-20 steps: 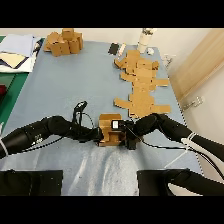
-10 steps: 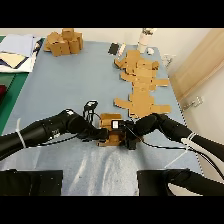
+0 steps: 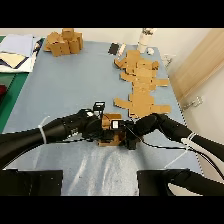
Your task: Fold the box.
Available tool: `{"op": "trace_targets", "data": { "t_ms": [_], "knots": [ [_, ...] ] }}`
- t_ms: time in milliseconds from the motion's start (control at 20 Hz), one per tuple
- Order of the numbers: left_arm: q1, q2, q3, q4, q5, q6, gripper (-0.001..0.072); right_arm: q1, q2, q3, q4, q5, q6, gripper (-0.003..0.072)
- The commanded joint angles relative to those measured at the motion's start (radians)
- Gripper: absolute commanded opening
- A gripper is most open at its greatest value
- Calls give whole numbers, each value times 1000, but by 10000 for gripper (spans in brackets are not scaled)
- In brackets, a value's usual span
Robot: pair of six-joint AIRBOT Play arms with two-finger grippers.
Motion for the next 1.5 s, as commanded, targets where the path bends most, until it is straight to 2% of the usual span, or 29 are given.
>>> {"op": "trace_targets", "data": {
  "t_ms": [0,150,200,500,550,600,650,800,950,1150,1450],
  "knots": [
    [-29,-71,74,60,-73,-35,519,0,0,0,0,0,0,500],
    [-29,-80,83,60,-53,-34,43,0,0,0,0,0,0,500],
    [-29,-80,83,60,-54,-35,13,0,0,0,0,0,0,500],
    [-29,-79,83,58,-55,-32,18,0,0,0,0,0,0,500],
    [-29,-78,83,58,-55,-32,229,0,0,0,0,0,0,500],
    [-29,-76,84,50,-56,-33,483,0,0,0,0,0,0,500],
    [-28,-72,87,48,-58,-31,504,0,0,0,0,0,0,500],
    [-23,-48,89,52,-59,-23,504,0,0,0,0,0,0,500],
    [2,-41,89,48,-122,-13,504,0,0,0,0,0,0,500],
    [55,-41,89,-6,-190,7,505,0,0,0,0,0,0,500],
    [128,-41,126,-120,-202,79,504,0,0,0,0,0,0,500]
  ]
}}
